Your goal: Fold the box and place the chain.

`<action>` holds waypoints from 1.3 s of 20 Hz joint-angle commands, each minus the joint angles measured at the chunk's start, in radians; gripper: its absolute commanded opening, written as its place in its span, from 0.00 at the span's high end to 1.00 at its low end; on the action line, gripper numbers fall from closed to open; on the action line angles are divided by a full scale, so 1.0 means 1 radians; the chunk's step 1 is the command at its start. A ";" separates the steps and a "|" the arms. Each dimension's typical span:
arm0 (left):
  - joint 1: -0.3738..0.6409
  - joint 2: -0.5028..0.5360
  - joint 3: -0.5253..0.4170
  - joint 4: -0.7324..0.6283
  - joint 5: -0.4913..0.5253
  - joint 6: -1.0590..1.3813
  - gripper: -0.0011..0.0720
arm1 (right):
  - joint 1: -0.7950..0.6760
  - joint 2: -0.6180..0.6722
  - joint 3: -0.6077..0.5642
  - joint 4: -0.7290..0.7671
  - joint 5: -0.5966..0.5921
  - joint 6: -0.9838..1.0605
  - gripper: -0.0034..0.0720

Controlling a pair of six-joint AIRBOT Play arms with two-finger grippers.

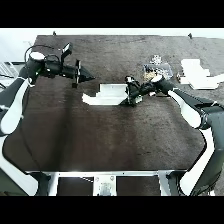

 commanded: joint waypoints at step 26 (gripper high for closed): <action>-0.187 -0.058 -0.082 0.126 0.547 -0.045 0.97 | 0.001 0.000 0.000 0.000 0.000 0.000 0.18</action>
